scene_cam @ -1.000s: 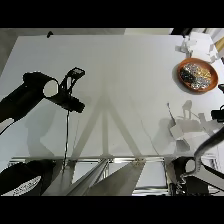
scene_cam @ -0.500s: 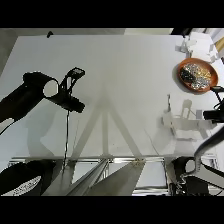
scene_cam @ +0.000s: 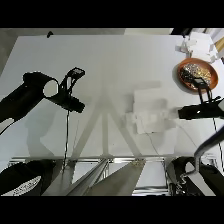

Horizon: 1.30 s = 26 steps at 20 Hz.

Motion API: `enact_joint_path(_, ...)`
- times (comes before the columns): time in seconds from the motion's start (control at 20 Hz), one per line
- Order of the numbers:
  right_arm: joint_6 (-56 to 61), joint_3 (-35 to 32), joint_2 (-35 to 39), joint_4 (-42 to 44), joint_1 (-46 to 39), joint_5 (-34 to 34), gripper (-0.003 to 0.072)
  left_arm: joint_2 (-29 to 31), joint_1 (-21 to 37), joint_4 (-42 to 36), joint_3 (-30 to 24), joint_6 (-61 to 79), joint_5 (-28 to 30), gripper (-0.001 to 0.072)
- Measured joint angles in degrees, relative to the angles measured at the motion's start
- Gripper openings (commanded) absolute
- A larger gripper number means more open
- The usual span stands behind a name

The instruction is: Fold the box and place the chain.

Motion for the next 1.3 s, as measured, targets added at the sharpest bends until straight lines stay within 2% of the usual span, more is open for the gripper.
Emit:
enact_joint_path(0.35, 6.3, -8.0, 3.5, 5.6, 15.6, -7.5, 0.0012, 0.0, 0.0, 0.0, 0.0, 0.0, 0.9, 0.0026)
enact_joint_path(0.4, 7.5, -8.4, 3.6, 5.7, 17.4, -8.7, 0.0012, 0.0, 0.0, 0.0, 0.0, 0.0, 1.2, 0.0152)
enact_joint_path(0.45, 8.8, -8.7, 3.7, 6.0, 19.2, -9.9, 0.0012, 0.0, 0.0, -0.1, 0.0, 0.2, 1.9, 0.0344)
enact_joint_path(0.5, 9.9, -8.9, 3.8, 6.1, 20.6, -11.0, 0.0013, -0.1, 0.0, -0.8, 0.0, 0.9, 2.6, 0.0493)
enact_joint_path(0.65, 12.3, -9.3, 3.9, 6.3, 23.5, -13.2, 0.0013, -1.2, 0.0, -7.5, 0.0, 8.5, 4.5, 0.0510)
enact_joint_path(0.9, 13.7, -9.4, 3.9, 6.3, 24.9, -14.4, 0.0013, -5.8, 0.0, -29.2, 0.0, 29.6, 5.6, 0.0514)
enact_joint_path(0.95, 13.8, -9.4, 3.9, 6.3, 25.0, -14.6, 0.0013, -6.9, 0.0, -32.0, 0.0, 32.3, 5.6, 0.0531)
enact_joint_path(1.05, 13.9, -9.4, 3.9, 6.3, 25.1, -14.7, 0.0013, -9.4, 0.0, -35.8, 0.0, 36.2, 5.6, 0.0692)
enact_joint_path(1.3, 14.1, -9.4, 3.9, 6.3, 25.2, -14.9, 0.0013, -15.6, 0.0, -44.5, 0.0, 44.6, 7.1, 0.0692)
